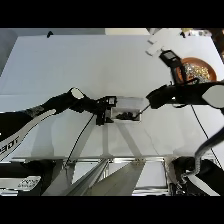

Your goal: Fold the box and place the chain.

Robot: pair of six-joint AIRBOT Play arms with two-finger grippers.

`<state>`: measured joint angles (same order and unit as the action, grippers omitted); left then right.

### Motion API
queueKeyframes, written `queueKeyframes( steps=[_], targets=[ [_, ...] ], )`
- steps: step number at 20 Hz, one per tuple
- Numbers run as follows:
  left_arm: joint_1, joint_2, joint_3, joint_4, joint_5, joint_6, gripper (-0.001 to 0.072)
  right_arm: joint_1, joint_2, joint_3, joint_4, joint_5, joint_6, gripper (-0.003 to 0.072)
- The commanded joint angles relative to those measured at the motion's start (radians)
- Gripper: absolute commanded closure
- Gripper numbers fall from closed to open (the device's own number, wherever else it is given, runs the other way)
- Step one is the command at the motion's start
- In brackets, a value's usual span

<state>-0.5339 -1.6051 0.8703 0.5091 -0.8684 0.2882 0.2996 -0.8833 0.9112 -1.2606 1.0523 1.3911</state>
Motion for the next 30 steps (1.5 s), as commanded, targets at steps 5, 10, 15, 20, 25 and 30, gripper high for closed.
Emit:
queueKeyframes(
  steps=[5,10,15,20,25,30],
  targets=[
    [0.000,0.000,0.000,0.000,0.000,0.000,0.0383,-0.203,-0.238,0.009,-0.079,0.000,-0.008,0.0335],
    [0.000,0.000,0.000,0.000,0.000,0.000,0.0383,-0.203,-0.420,0.014,-0.147,-0.115,0.002,0.0344],
    [0.000,0.000,0.000,0.000,0.000,0.000,0.0383,-0.203,-0.523,0.032,-0.194,-0.114,0.026,0.0344],
    [0.000,0.000,0.000,0.000,0.000,0.000,0.0383,-0.203,-0.536,0.038,-0.183,-0.159,0.026,0.0347],
    [0.000,0.000,0.000,0.000,0.000,0.000,0.0383,-0.195,-0.546,0.038,-0.175,-0.182,0.025,0.0396],
    [0.000,0.000,0.000,0.000,0.000,0.000,0.0383,-0.166,-0.573,0.038,-0.183,-0.183,0.026,0.0396]
  ],
)
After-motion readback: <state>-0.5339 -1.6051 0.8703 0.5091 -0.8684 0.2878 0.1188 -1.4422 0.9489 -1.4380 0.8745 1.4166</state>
